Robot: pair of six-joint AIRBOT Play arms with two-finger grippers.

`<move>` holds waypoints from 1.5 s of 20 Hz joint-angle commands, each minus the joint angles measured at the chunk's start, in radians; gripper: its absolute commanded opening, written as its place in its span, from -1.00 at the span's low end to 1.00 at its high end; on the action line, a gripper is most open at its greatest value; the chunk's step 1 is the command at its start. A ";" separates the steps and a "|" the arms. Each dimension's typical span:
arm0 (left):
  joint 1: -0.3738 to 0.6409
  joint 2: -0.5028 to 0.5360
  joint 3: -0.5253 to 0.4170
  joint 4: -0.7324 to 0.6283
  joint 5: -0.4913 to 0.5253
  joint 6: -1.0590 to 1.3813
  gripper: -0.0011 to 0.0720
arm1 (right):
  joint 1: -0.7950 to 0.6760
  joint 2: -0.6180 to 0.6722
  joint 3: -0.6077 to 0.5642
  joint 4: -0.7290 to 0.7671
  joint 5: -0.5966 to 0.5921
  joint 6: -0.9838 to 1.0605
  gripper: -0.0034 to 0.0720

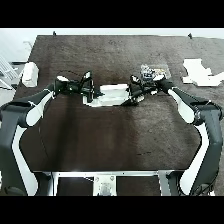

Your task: Fold the box and place the chain.

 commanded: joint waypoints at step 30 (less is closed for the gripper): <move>0.000 0.000 0.000 0.000 0.000 0.000 -0.91 | -0.014 -0.005 0.000 0.036 0.004 -0.042 0.92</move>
